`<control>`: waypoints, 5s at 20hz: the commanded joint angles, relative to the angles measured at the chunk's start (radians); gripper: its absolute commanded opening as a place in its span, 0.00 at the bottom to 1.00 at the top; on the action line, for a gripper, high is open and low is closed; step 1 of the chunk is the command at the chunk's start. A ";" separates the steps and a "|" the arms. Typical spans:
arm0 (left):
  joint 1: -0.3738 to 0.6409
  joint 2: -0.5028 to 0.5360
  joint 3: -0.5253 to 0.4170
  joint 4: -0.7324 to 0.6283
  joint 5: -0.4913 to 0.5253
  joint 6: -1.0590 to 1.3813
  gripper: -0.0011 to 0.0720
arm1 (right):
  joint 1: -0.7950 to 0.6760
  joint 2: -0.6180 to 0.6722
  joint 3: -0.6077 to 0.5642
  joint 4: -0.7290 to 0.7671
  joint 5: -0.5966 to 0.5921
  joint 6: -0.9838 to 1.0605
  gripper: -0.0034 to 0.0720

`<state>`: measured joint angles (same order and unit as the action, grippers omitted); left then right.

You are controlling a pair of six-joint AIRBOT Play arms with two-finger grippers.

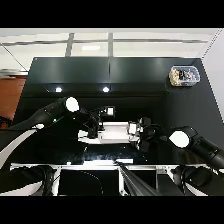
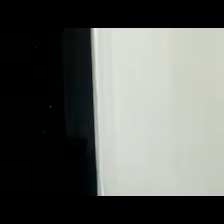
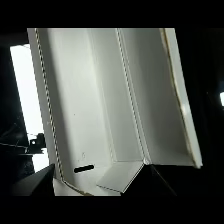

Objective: Fold the box and place the chain.

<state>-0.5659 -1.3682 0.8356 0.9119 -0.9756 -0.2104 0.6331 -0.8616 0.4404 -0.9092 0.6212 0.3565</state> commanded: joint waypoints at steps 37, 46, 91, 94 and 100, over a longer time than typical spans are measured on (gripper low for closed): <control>0.000 0.003 0.002 0.000 -0.027 -0.003 0.05 | -0.089 -0.254 -0.011 0.375 0.106 -0.516 0.98; 0.000 0.002 0.002 0.000 -0.027 -0.003 0.05 | -0.088 -0.285 -0.011 0.390 0.074 -0.547 0.98; 0.000 0.002 0.002 0.000 -0.047 -0.003 0.18 | -0.095 -0.289 -0.014 0.307 0.028 -0.472 0.76; 0.000 0.003 0.003 0.000 -0.090 -0.003 0.26 | -0.095 -0.289 -0.014 0.307 0.028 -0.472 0.76; 0.000 0.083 0.029 0.127 -0.133 -0.215 0.75 | -0.095 -0.289 -0.014 0.306 0.028 -0.472 0.76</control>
<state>-0.5659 -1.3319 0.8558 0.9459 -1.0897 -0.3031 0.5381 -1.1500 0.4267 -0.6025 0.6479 -0.1158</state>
